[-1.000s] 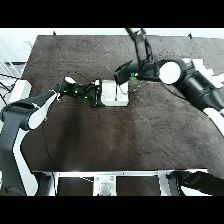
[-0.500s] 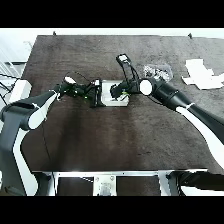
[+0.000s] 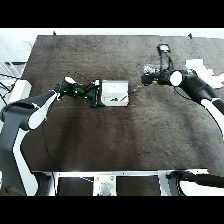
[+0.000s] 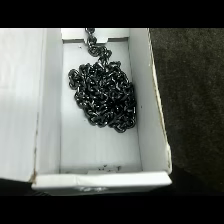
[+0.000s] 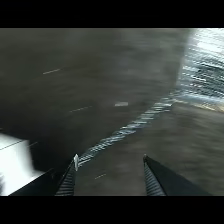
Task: Fold the box and place the chain.
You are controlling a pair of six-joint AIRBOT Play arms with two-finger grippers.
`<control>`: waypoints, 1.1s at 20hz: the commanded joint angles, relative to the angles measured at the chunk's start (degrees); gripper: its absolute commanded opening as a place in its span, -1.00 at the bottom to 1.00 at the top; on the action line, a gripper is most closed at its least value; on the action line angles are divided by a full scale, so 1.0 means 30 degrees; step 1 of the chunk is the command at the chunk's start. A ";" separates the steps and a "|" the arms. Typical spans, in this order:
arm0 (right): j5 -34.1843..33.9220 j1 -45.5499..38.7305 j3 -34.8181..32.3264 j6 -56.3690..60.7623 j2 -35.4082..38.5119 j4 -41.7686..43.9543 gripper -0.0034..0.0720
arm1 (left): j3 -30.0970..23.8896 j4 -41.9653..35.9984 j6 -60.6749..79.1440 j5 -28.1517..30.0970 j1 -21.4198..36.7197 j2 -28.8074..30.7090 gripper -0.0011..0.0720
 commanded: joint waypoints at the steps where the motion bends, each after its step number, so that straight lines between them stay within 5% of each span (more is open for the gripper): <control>1: -0.2900 -0.1821 -0.0029 0.0780 -0.1872 0.1661 0.40 | 0.0007 0.0007 0.0007 0.0000 -0.0007 0.0000 0.73; 11: -0.3621 -0.1209 0.4204 0.0342 -0.8072 0.3803 0.38 | 0.0007 0.0007 0.0007 0.0015 -0.0007 0.0000 0.73; 14: -0.3636 -0.1129 0.4714 0.0357 -0.8947 0.3803 0.13 | 0.0007 0.0007 0.0007 0.0007 -0.0007 0.0000 0.73; 17: -0.3920 -0.1545 0.4728 0.0342 -0.8969 0.3774 -0.86 | 0.0007 0.0007 0.0007 0.0007 -0.0007 0.0000 0.73; 22: -0.1843 -0.1231 0.4743 0.0262 -0.5872 0.2900 -0.87 | 0.0007 0.0007 0.0007 0.0000 -0.0007 0.0000 0.73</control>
